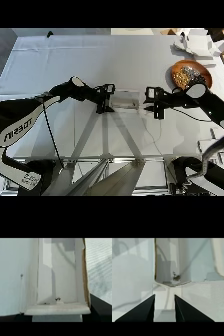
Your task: Fold the box and place the chain.
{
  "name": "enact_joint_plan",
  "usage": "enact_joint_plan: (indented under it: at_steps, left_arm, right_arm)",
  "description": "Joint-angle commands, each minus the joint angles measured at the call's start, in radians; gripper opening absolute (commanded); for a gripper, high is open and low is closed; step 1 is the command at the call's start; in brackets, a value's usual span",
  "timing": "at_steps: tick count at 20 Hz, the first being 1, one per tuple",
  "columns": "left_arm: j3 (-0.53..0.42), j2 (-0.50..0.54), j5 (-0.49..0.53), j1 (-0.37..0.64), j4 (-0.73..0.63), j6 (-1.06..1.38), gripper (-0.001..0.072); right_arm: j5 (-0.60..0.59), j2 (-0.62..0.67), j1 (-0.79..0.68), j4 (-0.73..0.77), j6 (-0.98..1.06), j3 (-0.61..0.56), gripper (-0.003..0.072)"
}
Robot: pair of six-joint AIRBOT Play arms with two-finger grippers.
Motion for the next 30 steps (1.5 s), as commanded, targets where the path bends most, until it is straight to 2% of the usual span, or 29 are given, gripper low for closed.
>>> enact_joint_plan:
  at_steps: [1, 4, 8, 11, 14, 19, 27, 30]
  left_arm:
    - [-0.001, 0.000, 0.000, 0.000, 0.000, 0.000, 0.0188]
    - [-0.001, 0.000, 0.000, 0.000, 0.000, 0.000, 0.0188]
    - [-0.001, 0.000, 0.000, 0.000, 0.000, 0.000, 0.0188]
    - [0.000, 0.000, 0.000, 0.000, 0.000, 0.000, 0.0188]
    - [-0.001, 0.000, 0.000, 0.000, 0.000, 0.000, 0.0188]
    - [-0.001, 0.000, 0.000, 0.000, 0.000, 0.000, 0.0188]
    - [-0.001, 0.000, 0.000, 0.000, 0.000, 0.000, 0.0188]
    - [-0.001, 0.000, 0.000, 0.000, 0.000, 0.000, 0.0188]
  right_arm:
    - [-0.069, -0.016, 0.000, 0.007, -0.101, -0.035, 0.0268]
    - [-0.134, -0.080, 0.000, 0.060, -0.109, -0.035, 0.0275]
    - [-0.148, -0.150, 0.001, 0.217, -0.233, -0.035, 0.0274]
    - [-0.172, -0.167, 0.003, 0.289, -0.235, -0.035, 0.0273]
    - [-0.169, -0.167, 0.003, 0.299, -0.282, -0.035, 0.0264]
    - [-0.160, -0.167, 0.003, 0.306, -0.287, -0.035, 0.0175]
    - [-0.160, -0.167, 0.003, 0.348, -0.284, -0.035, 0.0171]
    - [-0.159, -0.167, 0.003, 0.365, -0.284, -0.035, 0.0147]
